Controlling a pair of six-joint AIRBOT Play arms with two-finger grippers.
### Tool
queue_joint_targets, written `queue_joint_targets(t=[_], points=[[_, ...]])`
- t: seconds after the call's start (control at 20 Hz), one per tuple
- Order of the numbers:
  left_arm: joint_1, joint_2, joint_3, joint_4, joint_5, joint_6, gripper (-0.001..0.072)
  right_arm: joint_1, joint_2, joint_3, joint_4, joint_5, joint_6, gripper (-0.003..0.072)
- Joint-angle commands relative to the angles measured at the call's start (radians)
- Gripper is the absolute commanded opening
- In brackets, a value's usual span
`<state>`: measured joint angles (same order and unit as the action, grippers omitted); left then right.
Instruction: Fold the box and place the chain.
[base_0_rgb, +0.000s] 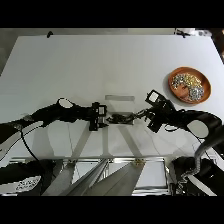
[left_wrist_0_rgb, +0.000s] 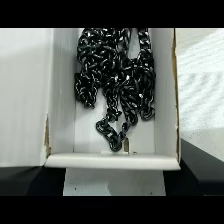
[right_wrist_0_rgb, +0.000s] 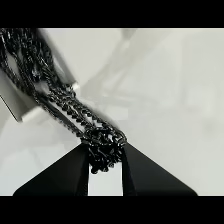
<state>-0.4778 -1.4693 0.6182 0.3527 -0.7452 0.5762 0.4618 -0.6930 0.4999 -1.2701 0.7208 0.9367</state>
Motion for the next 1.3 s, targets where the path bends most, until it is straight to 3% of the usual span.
queue_joint_targets(t=[0.0,0.35,0.85,1.1,1.15,1.25], points=[[0.0,0.0,0.001,0.0,0.0,0.0,0.0209,0.054,0.053,0.077,-0.006,0.011,0.089,0.0006],[0.0,0.0,0.001,0.0,0.0,0.0,0.0209,0.129,0.018,0.117,0.161,-0.164,0.089,0.0006],[0.0,0.0,0.001,0.0,0.0,0.0,0.0209,0.237,-0.361,0.117,0.446,-0.224,0.087,0.0007],[0.0,0.0,0.001,0.0,0.0,0.0,0.0209,0.237,-0.459,0.117,0.55,-0.254,0.087,0.0012],[0.0,0.0,0.001,0.0,0.0,0.0,0.0209,0.237,-0.468,0.117,0.553,-0.262,0.087,0.0046],[0.0,0.0,0.001,0.0,0.0,0.0,0.0209,0.236,-0.488,0.117,0.568,-0.275,0.087,0.0192]])
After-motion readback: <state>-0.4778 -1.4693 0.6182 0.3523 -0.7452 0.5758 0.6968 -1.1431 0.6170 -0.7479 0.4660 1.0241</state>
